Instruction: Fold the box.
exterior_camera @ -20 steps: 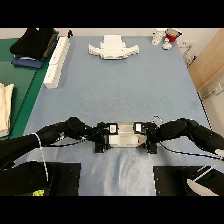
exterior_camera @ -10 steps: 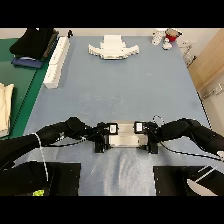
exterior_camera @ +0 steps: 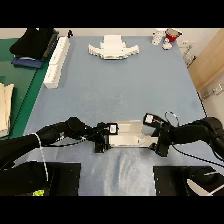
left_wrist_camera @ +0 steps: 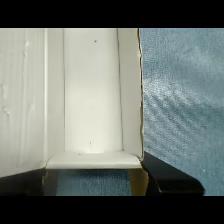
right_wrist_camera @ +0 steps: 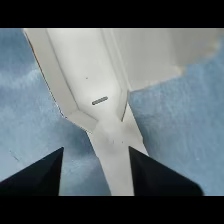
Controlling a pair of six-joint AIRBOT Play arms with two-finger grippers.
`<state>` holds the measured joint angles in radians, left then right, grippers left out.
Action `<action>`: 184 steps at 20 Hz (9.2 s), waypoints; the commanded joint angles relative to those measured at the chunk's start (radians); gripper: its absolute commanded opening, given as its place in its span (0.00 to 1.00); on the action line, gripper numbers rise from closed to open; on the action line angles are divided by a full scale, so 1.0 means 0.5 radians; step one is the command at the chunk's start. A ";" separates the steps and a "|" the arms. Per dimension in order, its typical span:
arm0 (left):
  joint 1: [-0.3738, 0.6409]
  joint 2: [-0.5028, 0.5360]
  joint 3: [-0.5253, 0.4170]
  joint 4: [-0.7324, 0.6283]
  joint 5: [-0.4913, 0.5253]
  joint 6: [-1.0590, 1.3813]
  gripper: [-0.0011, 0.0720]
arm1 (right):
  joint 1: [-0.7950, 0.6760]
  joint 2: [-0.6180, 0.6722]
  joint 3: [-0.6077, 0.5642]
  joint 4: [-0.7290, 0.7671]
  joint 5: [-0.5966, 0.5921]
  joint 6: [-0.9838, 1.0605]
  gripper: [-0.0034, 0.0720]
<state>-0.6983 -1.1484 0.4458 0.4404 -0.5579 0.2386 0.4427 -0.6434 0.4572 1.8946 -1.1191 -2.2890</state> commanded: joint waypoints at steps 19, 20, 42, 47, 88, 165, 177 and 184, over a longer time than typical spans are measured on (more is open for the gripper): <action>-0.001 -0.001 0.000 0.001 0.001 -0.001 0.71 | 0.040 -0.902 0.373 0.705 0.754 1.435 0.05; -0.001 0.000 0.000 0.001 0.001 -0.001 0.71 | 0.041 -0.960 0.373 0.709 0.752 1.435 0.05; -0.001 0.000 0.000 0.001 0.001 -0.001 0.71 | 0.041 -0.375 0.523 0.278 0.085 0.957 0.05; -0.001 -0.001 0.000 0.001 0.001 -0.001 0.71 | 0.041 0.018 0.172 0.249 -0.365 0.333 0.36; -0.001 -0.001 0.000 0.001 0.001 -0.001 0.71 | 0.133 -0.389 -0.006 0.406 0.455 -0.891 0.89; -0.001 -0.001 0.000 0.001 0.001 -0.001 0.71 | 0.740 -0.980 0.550 -0.619 0.069 2.993 0.58; -0.001 0.000 0.000 0.001 0.001 -0.001 0.71 | 0.739 -0.979 0.565 -0.623 -0.002 3.027 0.49; -0.001 0.000 0.000 0.001 0.001 -0.001 0.71 | 0.739 -0.980 0.575 -0.623 -0.016 3.067 0.32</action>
<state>-0.6983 -1.1484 0.4454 0.4408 -0.5579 0.2390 0.8116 -1.1332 0.7433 1.5814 -1.1252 -0.7628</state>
